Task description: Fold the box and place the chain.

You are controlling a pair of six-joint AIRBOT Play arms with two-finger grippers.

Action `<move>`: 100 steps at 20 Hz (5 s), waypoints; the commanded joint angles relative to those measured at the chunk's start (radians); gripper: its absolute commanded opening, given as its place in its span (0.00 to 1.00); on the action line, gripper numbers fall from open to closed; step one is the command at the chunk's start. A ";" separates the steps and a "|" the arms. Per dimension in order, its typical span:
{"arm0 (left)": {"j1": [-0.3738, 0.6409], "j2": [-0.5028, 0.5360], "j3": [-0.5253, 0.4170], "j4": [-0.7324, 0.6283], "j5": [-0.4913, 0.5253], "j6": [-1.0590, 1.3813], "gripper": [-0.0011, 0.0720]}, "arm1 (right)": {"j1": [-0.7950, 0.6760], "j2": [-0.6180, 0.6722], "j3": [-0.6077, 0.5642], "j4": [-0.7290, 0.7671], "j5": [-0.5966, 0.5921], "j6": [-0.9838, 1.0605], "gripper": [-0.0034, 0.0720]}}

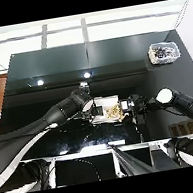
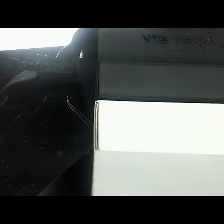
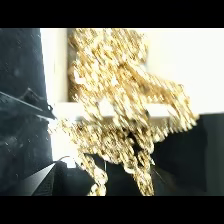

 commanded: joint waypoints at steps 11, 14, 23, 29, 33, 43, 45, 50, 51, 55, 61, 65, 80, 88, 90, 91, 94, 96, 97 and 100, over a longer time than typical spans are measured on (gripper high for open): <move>0.000 -0.001 0.000 0.000 0.001 0.000 0.06 | 0.004 -0.086 0.000 0.137 -0.046 -0.129 1.00; 0.000 -0.001 0.000 0.000 0.001 0.000 0.06 | 0.003 -0.087 0.000 0.137 -0.039 -0.080 0.59; 0.000 -0.001 0.000 0.000 0.001 0.000 0.06 | -0.032 0.013 0.006 0.107 -0.002 0.084 0.06; 0.000 -0.001 0.000 0.000 0.001 0.000 0.06 | -0.084 0.259 0.013 0.048 0.033 0.374 0.06; 0.000 -0.001 0.000 -0.001 0.001 0.000 0.06 | -0.084 0.357 0.092 0.062 0.156 0.600 0.06; 0.000 -0.001 0.000 -0.002 0.000 0.000 0.06 | -0.067 0.347 0.245 0.345 0.228 0.913 0.06; 0.000 -0.001 0.000 -0.005 0.000 0.000 0.06 | -0.043 0.307 0.232 0.259 0.224 0.961 0.06; 0.000 -0.001 0.000 -0.005 0.001 0.000 0.06 | 0.068 0.145 0.225 0.196 0.143 0.973 0.06; 0.000 -0.001 0.000 -0.005 0.001 0.000 0.06 | 0.068 0.125 0.225 0.158 0.143 0.999 0.07; 0.000 -0.001 0.000 -0.005 0.001 0.000 0.06 | 0.068 0.119 0.225 0.114 0.142 1.007 0.07; 0.000 -0.001 0.000 -0.005 0.001 0.000 0.06 | 0.034 0.130 0.229 -0.026 0.187 1.015 0.77; 0.000 -0.001 0.000 -0.005 0.001 0.000 0.06 | -0.150 0.141 0.196 -0.242 0.316 0.838 0.77; 0.000 -0.001 0.000 -0.005 0.001 0.000 0.06 | -0.134 0.070 -0.011 0.261 0.013 -0.057 0.78; 0.000 -0.001 0.000 -0.004 0.001 0.000 0.06 | -0.047 0.021 -0.011 0.248 -0.023 -0.120 0.37; 0.000 -0.001 0.000 -0.004 0.001 0.000 0.06 | -0.046 0.021 -0.011 0.249 -0.022 -0.120 0.37; 0.000 -0.001 0.000 -0.004 0.001 0.000 0.06 | -0.046 0.021 -0.011 0.249 -0.022 -0.120 0.37; 0.000 -0.001 0.000 -0.004 0.000 0.000 0.06 | -0.045 0.021 -0.011 0.278 -0.020 -0.126 0.37; 0.000 -0.001 0.000 -0.004 0.000 0.000 0.06 | -0.046 0.021 -0.011 0.279 -0.024 -0.131 0.37; 0.000 -0.001 0.000 -0.004 0.000 0.000 0.06 | -0.045 0.021 -0.011 0.285 -0.024 -0.131 0.37; 0.000 -0.001 0.000 -0.004 0.000 0.000 0.06 | -0.046 0.021 -0.011 0.307 -0.024 -0.134 0.37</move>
